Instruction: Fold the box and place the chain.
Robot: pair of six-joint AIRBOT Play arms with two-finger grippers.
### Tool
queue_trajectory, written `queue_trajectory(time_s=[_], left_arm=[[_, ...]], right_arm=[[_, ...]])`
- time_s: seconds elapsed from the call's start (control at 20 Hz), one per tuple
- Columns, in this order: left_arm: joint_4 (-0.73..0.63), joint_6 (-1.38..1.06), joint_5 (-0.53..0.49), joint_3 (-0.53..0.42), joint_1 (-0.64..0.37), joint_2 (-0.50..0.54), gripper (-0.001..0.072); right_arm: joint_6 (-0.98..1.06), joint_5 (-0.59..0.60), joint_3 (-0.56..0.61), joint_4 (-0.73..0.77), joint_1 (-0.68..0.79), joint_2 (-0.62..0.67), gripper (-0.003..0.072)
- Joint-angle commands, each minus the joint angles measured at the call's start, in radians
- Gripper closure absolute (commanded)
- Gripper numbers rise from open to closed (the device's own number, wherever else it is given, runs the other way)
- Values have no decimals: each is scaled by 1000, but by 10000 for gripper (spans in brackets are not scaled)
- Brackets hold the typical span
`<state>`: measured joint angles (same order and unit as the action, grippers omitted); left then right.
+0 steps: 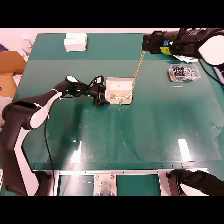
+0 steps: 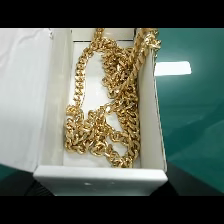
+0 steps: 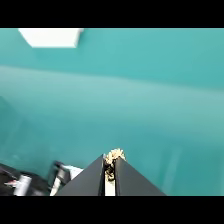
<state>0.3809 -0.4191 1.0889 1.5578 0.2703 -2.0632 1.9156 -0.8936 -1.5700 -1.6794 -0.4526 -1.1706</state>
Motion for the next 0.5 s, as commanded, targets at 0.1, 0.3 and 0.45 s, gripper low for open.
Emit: queue_trajectory(time_s=[0.1,0.3,0.45], left_arm=[[0,0,0,0,-1,0,348],[0,0,0,0,-1,0,348],[0,0,0,0,-1,0,347]], right_arm=[[-82,2,-114,-9,-76,38,677],[-121,4,-187,-8,-103,38,677],[-148,75,-201,-6,-127,38,677]])
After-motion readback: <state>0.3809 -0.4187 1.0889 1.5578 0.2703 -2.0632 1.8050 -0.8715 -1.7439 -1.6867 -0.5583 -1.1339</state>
